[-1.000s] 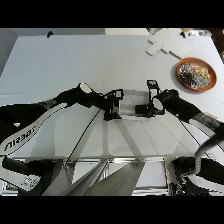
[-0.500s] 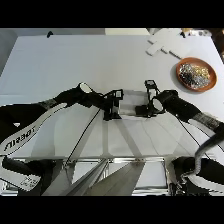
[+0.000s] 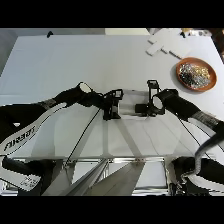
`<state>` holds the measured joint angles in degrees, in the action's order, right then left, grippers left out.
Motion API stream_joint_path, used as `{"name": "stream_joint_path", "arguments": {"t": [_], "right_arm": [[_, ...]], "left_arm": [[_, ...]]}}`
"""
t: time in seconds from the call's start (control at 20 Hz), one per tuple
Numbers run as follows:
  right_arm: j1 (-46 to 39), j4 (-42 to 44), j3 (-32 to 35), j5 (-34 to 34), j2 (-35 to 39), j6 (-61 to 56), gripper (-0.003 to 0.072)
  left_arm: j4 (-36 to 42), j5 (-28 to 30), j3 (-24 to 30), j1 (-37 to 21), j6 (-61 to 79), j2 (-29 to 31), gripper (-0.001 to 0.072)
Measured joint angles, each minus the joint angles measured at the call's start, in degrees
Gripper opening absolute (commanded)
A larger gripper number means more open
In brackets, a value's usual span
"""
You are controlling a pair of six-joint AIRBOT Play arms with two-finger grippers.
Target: Fold the box and place the chain.
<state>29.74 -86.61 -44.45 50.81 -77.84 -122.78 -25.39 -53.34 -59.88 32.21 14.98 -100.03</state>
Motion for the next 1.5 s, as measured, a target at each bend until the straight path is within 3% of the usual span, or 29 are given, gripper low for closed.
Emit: {"name": "stream_joint_path", "arguments": {"t": [0.3,0.35,0.75,0.9,0.95,1.0,1.15,1.45,1.5], "right_arm": [[0.0,2.0,-0.6,0.3,1.3,-0.6,0.0250],[0.1,2.4,-0.7,1.5,1.6,-0.4,0.0299],[-0.1,0.7,-1.1,2.8,3.8,-0.4,0.0299],[-1.5,-0.2,-1.1,3.6,5.0,-0.4,0.0261],[-1.9,-0.4,-1.1,3.9,5.2,-0.3,0.0160],[-2.2,-0.5,-1.1,4.0,5.3,-0.3,0.0113],[-2.7,-0.9,-1.1,3.8,5.5,-0.2,0.0030],[-3.0,-1.5,-1.2,4.2,4.1,-0.2,0.0020],[-3.0,-1.5,-1.2,4.2,3.8,-0.2,0.0076]], "left_arm": [[-0.1,-0.3,0.0,0.0,0.2,0.0,0.0133],[-0.1,-0.3,0.0,0.0,0.1,0.0,0.0133],[0.1,0.0,0.0,0.0,0.0,0.0,0.0133],[0.1,0.0,0.0,0.0,0.0,0.0,0.0133],[0.1,0.0,0.0,0.0,0.0,0.0,0.0133],[0.1,0.0,0.0,0.0,0.0,0.0,0.0133],[0.2,0.0,0.0,0.0,0.0,0.0,0.0133],[0.3,0.1,0.0,0.1,0.0,0.0,0.0133],[0.3,0.1,0.0,0.1,0.0,0.0,0.0133]]}}
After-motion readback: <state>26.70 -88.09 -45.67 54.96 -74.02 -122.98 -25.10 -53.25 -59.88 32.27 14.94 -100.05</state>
